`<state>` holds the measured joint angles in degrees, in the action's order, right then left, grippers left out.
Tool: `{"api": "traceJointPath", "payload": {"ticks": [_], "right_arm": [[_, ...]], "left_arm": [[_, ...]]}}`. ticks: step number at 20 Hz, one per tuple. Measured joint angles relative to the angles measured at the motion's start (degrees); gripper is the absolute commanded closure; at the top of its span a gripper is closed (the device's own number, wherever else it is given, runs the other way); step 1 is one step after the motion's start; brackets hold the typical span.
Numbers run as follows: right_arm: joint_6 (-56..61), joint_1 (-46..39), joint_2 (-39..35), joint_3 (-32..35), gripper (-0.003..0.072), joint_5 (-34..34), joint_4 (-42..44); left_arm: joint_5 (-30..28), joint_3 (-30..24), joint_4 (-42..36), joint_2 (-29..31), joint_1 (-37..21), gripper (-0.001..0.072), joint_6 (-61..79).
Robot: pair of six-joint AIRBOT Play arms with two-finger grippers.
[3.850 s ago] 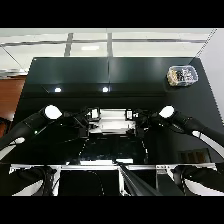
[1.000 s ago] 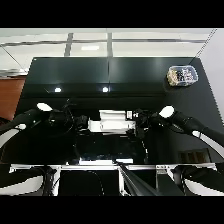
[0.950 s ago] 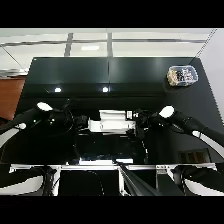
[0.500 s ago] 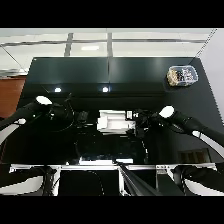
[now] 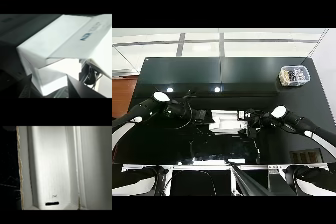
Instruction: Fold the box and place the chain.
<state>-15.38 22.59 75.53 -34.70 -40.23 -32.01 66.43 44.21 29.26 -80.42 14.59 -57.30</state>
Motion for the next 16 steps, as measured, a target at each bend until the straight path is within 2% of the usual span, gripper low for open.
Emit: {"api": "traceJointPath", "payload": {"ticks": [1, 3, 7, 9, 16], "right_arm": [[0.0, 0.0, 0.0, 0.0, 0.0556, 0.0, 0.0], [0.0, 0.0, 0.0, 0.0, 0.0556, 0.0, 0.0], [0.0, 0.0, 0.0, 0.0, 0.0556, 0.0, 0.0], [0.0, 0.0, 0.0, 0.0, 0.0556, 0.0, 0.0], [0.0, 0.0, 0.0, 0.0, 0.0556, 0.0, 0.0]], "left_arm": [[-0.1, 1.0, 1.4, 0.0, 1.0, 0.0221, -1.5], [-0.4, 3.3, 5.9, 0.0, 3.2, 0.0269, -6.5], [-1.6, 6.6, 11.8, 0.0, 7.1, 0.0271, -12.9], [-2.7, 7.5, 14.2, 0.0, 8.7, 0.0304, -16.5], [-8.0, 8.5, 23.4, 0.0, 14.4, 0.0304, -28.0]]}}
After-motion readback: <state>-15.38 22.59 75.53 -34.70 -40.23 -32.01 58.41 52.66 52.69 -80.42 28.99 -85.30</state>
